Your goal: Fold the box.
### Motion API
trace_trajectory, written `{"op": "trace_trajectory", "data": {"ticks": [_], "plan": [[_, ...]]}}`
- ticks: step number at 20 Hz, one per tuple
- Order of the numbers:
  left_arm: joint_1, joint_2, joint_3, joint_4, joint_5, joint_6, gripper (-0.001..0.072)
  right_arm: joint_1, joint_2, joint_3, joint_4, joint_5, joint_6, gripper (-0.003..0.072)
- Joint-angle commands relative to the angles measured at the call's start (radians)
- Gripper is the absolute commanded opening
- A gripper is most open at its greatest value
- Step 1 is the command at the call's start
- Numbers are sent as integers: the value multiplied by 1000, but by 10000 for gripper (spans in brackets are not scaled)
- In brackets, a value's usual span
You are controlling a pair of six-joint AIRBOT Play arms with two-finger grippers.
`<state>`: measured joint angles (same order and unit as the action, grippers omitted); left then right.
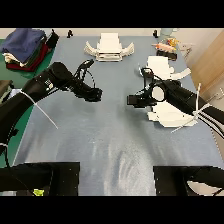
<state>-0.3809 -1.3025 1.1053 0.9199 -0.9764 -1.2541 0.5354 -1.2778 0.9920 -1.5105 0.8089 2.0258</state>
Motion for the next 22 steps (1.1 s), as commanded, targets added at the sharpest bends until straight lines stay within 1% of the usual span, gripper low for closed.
{"op": "trace_trajectory", "data": {"ticks": [1,2,3,4,5,6,7,8,9,10,12,13,14,17,19,22], "plan": [[0,0,0,0,0,0,14,0,0,0,81,-28,28,17],[0,0,0,0,0,0,15,0,1,1,131,-43,27,17],[0,0,0,0,1,0,15,-4,3,14,145,-27,27,17],[0,0,0,0,1,0,15,-27,3,55,132,50,26,20],[0,0,0,0,1,0,15,-73,3,114,98,182,23,97],[0,0,0,0,1,0,15,-126,3,176,44,313,13,283],[0,0,0,0,3,0,14,-192,3,240,-36,443,-8,337],[0,0,0,-1,15,0,15,-260,3,288,-119,544,-20,337],[0,0,0,-1,28,0,15,-339,3,325,-194,620,-56,337],[0,0,0,-1,35,0,15,-419,3,344,-242,663,-103,336],[0,0,0,-1,39,0,15,-601,-2,349,-240,689,-217,337],[0,0,0,-1,48,0,15,-694,-16,349,-233,694,-265,396],[0,0,0,-1,53,0,15,-773,-35,349,-223,693,-321,428],[0,0,0,-1,53,0,15,-972,-126,349,-121,695,-526,432],[0,0,0,-2,53,0,15,-1048,-196,349,-52,694,-630,432],[0,0,0,-8,54,0,14,-1093,-289,376,19,694,-706,432]]}}
